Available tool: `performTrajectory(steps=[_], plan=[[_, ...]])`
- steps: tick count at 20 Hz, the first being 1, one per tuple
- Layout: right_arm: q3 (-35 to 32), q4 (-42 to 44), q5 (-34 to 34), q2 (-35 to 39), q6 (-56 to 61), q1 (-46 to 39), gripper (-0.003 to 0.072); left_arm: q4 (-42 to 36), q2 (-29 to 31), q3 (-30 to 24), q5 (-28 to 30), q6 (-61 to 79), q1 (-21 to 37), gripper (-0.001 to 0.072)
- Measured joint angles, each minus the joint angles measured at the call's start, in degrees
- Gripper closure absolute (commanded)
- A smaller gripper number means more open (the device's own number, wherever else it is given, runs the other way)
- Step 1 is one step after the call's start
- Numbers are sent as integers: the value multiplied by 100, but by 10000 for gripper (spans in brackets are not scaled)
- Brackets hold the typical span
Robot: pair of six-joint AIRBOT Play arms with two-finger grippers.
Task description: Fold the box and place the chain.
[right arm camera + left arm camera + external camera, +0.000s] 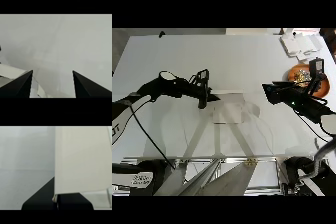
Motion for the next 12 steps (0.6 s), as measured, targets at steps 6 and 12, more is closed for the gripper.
performTrajectory(steps=[6,12], plan=[[0,-2,0,0,-2,0,151,61,-240,0,385,175,-37,707],[0,-2,2,0,-2,0,151,354,-271,2,459,201,-37,704]])
